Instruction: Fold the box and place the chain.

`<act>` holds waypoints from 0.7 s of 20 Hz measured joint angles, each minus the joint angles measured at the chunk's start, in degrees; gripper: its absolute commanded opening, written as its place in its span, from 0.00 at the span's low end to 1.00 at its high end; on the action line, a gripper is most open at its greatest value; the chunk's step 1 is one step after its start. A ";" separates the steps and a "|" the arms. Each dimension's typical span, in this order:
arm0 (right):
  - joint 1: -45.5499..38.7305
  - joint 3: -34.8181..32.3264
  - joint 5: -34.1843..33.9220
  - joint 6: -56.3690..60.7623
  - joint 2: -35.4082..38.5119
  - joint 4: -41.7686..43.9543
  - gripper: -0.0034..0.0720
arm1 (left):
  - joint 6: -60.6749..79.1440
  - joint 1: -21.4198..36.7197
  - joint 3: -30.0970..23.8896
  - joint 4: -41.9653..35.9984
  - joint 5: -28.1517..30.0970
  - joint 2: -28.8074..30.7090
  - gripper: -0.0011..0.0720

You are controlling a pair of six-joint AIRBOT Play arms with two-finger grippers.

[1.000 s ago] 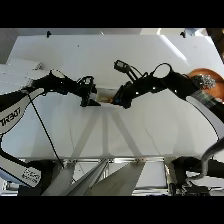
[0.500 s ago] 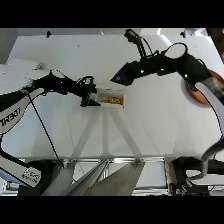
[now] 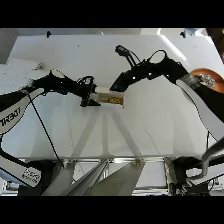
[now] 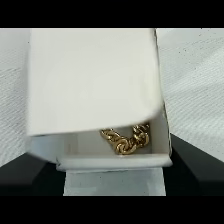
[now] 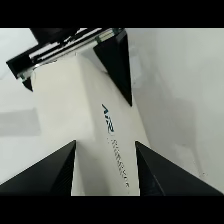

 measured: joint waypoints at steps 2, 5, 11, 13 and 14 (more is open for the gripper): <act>1.16 0.04 0.50 -1.07 -0.31 -2.84 0.58 | 0.00 -0.02 0.00 0.00 0.02 -0.02 0.69; 3.02 0.04 0.07 -1.97 -0.48 -8.46 0.56 | -0.02 -0.02 0.00 0.00 0.02 0.00 0.69; 5.46 0.04 -3.58 -2.40 0.22 -14.97 0.41 | -0.07 -0.02 0.00 0.00 0.02 -0.02 0.69; 5.86 0.04 -3.45 -2.43 0.50 -15.67 0.41 | -0.02 -0.02 0.00 0.00 0.02 -0.02 0.69; 6.12 0.04 -3.02 -2.45 0.57 -16.06 0.41 | 0.02 -0.02 0.00 0.00 0.02 -0.02 0.69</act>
